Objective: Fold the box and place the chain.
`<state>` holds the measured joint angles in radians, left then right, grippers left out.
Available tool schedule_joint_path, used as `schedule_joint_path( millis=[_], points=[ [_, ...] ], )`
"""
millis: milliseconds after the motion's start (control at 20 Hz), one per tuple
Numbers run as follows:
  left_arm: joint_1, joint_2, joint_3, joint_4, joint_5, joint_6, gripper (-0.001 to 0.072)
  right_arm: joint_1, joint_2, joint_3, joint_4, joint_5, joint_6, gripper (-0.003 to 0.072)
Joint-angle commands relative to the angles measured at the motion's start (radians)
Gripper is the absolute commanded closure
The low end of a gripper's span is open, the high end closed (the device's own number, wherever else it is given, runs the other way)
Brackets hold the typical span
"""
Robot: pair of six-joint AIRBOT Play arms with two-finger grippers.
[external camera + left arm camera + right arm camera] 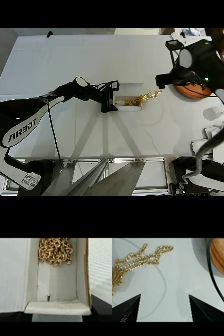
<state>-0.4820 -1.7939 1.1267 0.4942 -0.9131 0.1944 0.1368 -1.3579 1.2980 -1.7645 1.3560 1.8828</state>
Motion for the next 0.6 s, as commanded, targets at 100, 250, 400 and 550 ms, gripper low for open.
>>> schedule_joint_path(
  millis=[100,250,400,550],
  points=[
    [0.000,0.000,0.000,0.000,0.000,0.000,0.0555,-0.009,-0.170,0.000,0.080,-0.097,0.144,0.0017],
    [0.000,0.000,0.000,0.000,0.000,0.000,0.0555,-0.009,-0.251,0.000,0.144,-0.167,0.174,0.0018],
    [0.000,0.000,0.000,0.000,0.000,0.000,0.0555,-0.009,-0.287,0.000,0.127,-0.230,0.301,0.0046],
    [0.000,0.000,0.000,0.000,0.000,0.000,0.0555,-0.009,-0.303,0.000,0.070,-0.243,0.417,0.0046]
  ],
)
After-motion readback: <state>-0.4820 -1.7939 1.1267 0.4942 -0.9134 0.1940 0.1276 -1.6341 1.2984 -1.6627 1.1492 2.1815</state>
